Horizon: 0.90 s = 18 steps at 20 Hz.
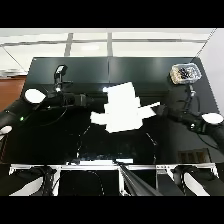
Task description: Fold the box and place the chain.
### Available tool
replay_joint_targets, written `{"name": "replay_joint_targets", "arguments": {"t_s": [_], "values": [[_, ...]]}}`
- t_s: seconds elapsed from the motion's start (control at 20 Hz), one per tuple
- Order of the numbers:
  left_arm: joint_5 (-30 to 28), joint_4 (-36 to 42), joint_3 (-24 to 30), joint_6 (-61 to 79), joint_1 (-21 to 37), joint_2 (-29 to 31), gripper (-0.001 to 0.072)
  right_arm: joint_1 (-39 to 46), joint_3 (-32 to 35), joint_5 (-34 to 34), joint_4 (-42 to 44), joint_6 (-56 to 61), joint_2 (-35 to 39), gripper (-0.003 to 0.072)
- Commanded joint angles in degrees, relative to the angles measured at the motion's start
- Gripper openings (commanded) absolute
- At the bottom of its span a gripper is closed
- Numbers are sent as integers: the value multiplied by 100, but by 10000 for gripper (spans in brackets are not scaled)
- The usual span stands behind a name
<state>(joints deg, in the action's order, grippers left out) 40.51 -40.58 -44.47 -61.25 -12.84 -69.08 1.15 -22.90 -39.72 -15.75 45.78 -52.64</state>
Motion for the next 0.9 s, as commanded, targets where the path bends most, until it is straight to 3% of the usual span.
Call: {"name": "replay_joint_targets", "arguments": {"t_s": [0.0,0.1,0.2,0.5,0.8,0.85], "values": [[999,1307,-249,87,319,-874,692,-839,177,699,210,111,66,14],[1805,1886,-483,304,586,-1530,693,-907,177,660,175,111,66,14],[2243,1884,-756,273,612,-2083,694,-907,177,588,166,111,66,14],[2603,1965,-1659,450,74,-3069,694,-907,177,380,157,109,66,14],[4837,1958,-2417,1633,33,-3801,692,-907,177,343,17,109,66,14],[4937,1906,-2428,1725,35,-3812,672,-907,177,328,0,109,66,14]]}}
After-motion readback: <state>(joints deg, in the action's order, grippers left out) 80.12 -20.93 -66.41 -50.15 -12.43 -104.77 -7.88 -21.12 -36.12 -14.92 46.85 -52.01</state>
